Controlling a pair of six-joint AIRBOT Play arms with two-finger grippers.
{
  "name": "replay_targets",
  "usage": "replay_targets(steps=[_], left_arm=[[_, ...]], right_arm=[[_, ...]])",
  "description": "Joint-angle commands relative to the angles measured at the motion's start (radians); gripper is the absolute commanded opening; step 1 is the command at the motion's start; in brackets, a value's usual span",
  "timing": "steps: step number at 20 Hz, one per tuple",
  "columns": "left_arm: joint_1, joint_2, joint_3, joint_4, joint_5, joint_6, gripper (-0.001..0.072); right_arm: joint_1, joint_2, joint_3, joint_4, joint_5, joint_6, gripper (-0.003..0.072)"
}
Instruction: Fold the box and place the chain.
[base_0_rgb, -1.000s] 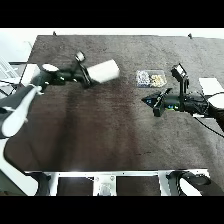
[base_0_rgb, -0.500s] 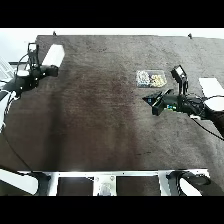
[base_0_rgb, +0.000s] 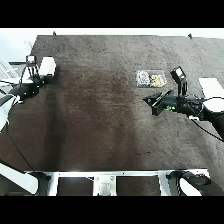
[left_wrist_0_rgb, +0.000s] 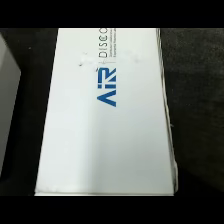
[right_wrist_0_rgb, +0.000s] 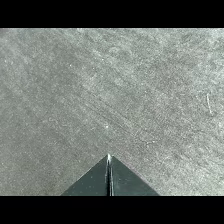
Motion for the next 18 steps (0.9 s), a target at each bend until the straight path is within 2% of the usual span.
replay_targets(steps=[1,5,6,7,8,13,14,15,16,18], left_arm=[[0.001,-0.039,-0.002,0.002,0.005,-0.01,0.002],[0.001,-0.043,-0.001,0.002,0.012,-0.01,0.0021],[0.001,-0.043,-0.001,0.004,0.006,-0.005,0.005],[0.001,-0.043,-0.001,0.007,0.007,0.016,0.0426],[0.001,-0.044,-0.001,0.007,0.033,0.017,0.072],[0.001,-0.026,-0.001,0.021,0.037,0.072,0.072],[0.001,-0.01,-0.001,0.024,0.035,0.098,0.072],[0.001,0.011,-0.001,0.025,0.034,0.115,0.072],[0.001,0.035,-0.001,0.025,0.031,0.123,0.072],[0.001,0.079,-0.001,0.025,0.0,0.122,0.072]], right_arm=[[0.0,0.0,-0.001,0.002,-0.001,0.0,0.0015],[0.0,0.0,-0.001,0.008,-0.002,0.0,0.0015],[0.0,0.0,-0.001,0.008,-0.004,0.0,0.0016],[0.0,0.0,-0.001,0.008,-0.006,0.0,0.0016],[0.0,0.0,-0.001,0.008,-0.01,0.0,0.0016],[0.0,0.0,-0.001,0.008,-0.012,0.013,0.0017],[0.0,0.0,-0.001,0.008,-0.012,0.015,0.0068],[0.0,0.0,-0.001,0.008,-0.012,0.016,0.0216],[0.0,0.0,-0.001,0.011,-0.012,0.018,0.0324],[0.0,0.0,0.0,0.025,-0.012,0.018,0.04]])
